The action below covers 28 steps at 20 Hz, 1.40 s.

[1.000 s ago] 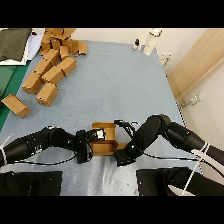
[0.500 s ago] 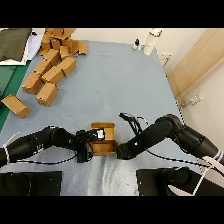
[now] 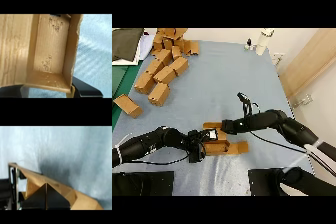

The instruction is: Fold the box.

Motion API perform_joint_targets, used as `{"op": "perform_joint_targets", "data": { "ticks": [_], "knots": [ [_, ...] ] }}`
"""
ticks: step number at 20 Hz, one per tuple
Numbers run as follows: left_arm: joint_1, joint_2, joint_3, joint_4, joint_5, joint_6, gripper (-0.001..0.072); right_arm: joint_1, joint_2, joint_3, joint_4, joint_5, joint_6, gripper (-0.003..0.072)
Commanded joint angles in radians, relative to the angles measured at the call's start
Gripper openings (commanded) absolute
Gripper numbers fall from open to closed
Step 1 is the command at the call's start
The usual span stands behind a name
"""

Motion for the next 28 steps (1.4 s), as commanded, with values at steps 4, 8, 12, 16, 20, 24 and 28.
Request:
{"op": "perform_joint_targets", "data": {
  "ticks": [4,8,12,16,20,24,28],
  "knots": [
    [0.0,-0.001,0.0,0.0,0.002,0.0,0.0462,-0.013,-0.195,0.017,0.043,0.077,-0.121,0.0003],
    [0.0,-0.001,-0.001,0.0,0.002,0.0,0.0462,0.021,-0.221,0.009,0.037,0.064,-0.127,0.0003],
    [0.0,-0.001,-0.001,0.0,0.001,0.0,0.0462,0.039,-0.221,-0.022,0.016,0.066,-0.132,0.0003],
    [0.0,-0.001,-0.001,0.0,0.001,0.0,0.0462,0.04,-0.194,-0.014,-0.029,0.053,-0.179,0.0003],
    [0.0,-0.001,-0.001,0.0,0.001,0.0,0.0462,0.04,-0.039,0.062,-0.253,-0.066,-0.171,0.0003],
    [0.0,-0.001,-0.001,0.0,0.001,0.0,0.0463,0.04,0.191,0.094,-0.429,-0.294,-0.153,0.0004],
    [0.0,-0.001,-0.001,0.0,0.001,0.0,0.0462,0.09,0.32,0.001,-0.356,-0.496,-0.338,0.0005]
  ]
}}
